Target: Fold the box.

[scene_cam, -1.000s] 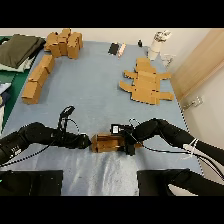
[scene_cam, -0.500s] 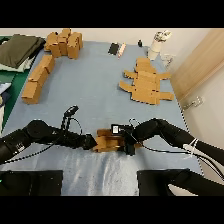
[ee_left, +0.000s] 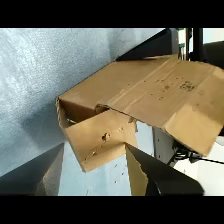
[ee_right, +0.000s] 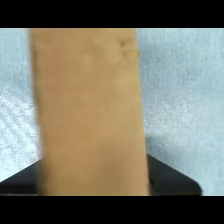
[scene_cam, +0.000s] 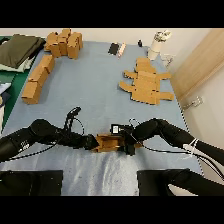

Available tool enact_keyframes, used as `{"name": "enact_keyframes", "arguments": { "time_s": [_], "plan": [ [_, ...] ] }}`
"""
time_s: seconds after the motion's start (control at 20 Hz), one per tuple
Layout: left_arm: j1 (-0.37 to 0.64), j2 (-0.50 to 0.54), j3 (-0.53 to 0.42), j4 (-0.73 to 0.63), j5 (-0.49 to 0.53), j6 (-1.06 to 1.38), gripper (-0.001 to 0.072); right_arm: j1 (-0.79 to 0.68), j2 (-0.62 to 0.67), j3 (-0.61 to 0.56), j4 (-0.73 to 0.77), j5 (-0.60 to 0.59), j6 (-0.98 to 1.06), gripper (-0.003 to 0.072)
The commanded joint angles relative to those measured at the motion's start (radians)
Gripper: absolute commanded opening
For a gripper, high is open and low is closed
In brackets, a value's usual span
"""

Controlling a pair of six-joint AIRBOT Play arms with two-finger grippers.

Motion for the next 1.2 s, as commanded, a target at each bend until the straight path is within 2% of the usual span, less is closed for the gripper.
{"name": "enact_keyframes", "arguments": {
  "time_s": [0.0, 0.3, 0.4, 0.5, 0.65, 0.75, 0.9, 1.15],
  "plan": [
    [0.000, -0.003, 0.001, -0.008, 0.040, 0.006, 0.0592, 0.001, 0.000, 0.000, 0.000, 0.000, 0.000, 0.0503],
    [-0.005, -0.026, 0.003, -0.013, 0.060, -0.036, 0.0583, 0.001, 0.000, 0.000, 0.000, 0.000, 0.000, 0.0503],
    [-0.040, -0.037, 0.018, 0.020, 0.106, -0.089, 0.0580, 0.001, 0.000, 0.000, 0.000, 0.000, 0.000, 0.0503],
    [-0.090, -0.041, 0.043, 0.188, 0.142, -0.266, 0.0569, 0.001, 0.000, 0.000, 0.000, 0.000, 0.000, 0.0503],
    [-0.177, -0.060, 0.105, 0.541, 0.112, -0.600, 0.0558, 0.001, 0.000, 0.000, 0.000, 0.000, 0.000, 0.0503],
    [-0.227, -0.068, 0.154, 0.693, 0.091, -0.755, 0.0540, 0.001, 0.000, 0.000, 0.000, 0.000, 0.000, 0.0503],
    [-0.275, -0.103, 0.236, 0.775, 0.036, -0.831, 0.0540, 0.001, 0.000, 0.000, 0.000, 0.000, 0.000, 0.0503],
    [-0.354, -0.222, 0.357, 0.806, -0.046, -0.890, 0.0540, 0.001, 0.000, 0.000, 0.000, 0.000, 0.000, 0.0503]
  ]
}}
